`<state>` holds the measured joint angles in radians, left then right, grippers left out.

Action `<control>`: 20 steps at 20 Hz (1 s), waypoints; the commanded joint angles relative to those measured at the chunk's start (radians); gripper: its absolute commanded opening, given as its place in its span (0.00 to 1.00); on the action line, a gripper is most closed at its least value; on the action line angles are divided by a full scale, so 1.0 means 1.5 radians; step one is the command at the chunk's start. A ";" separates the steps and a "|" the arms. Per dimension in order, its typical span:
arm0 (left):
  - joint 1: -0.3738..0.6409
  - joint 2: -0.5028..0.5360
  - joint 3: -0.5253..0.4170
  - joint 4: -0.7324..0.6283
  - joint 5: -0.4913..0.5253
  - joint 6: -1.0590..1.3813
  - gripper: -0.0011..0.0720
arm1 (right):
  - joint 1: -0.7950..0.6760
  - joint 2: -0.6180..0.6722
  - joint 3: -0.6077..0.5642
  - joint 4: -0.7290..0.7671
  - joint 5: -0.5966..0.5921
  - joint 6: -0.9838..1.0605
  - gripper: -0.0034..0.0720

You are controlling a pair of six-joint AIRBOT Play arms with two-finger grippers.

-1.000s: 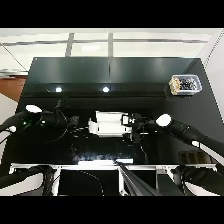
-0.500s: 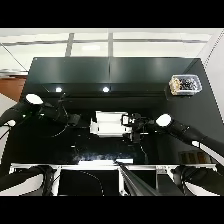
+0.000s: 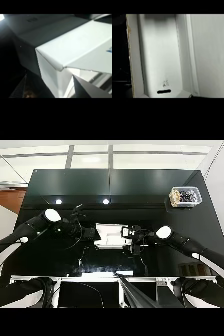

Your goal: Fold the box and place the chain.

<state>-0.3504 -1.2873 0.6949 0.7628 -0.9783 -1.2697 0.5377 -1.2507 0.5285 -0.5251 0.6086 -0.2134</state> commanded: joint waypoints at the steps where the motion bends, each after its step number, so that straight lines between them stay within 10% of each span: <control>1: -0.039 0.001 0.003 0.033 0.048 -0.075 0.98 | 0.000 -0.001 0.001 0.000 0.000 0.000 0.67; 5: -0.083 0.004 0.019 0.089 0.077 -0.169 0.97 | 0.000 -0.001 0.001 0.000 0.000 0.000 0.67; 11: -0.213 0.016 0.070 0.402 0.053 -0.488 0.96 | 0.000 -0.001 0.001 0.000 0.000 0.000 0.67; 14: -0.257 0.014 0.081 0.465 0.056 -0.571 0.65 | 0.000 -0.001 0.001 0.000 0.000 0.000 0.67; 20: -0.269 0.005 0.086 0.468 0.017 -0.660 0.55 | 0.000 -0.001 0.001 0.000 0.000 0.000 0.67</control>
<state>-0.7406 -1.2739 0.8196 1.4300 -0.9226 -2.1593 0.5377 -1.2507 0.5285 -0.5251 0.6083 -0.2134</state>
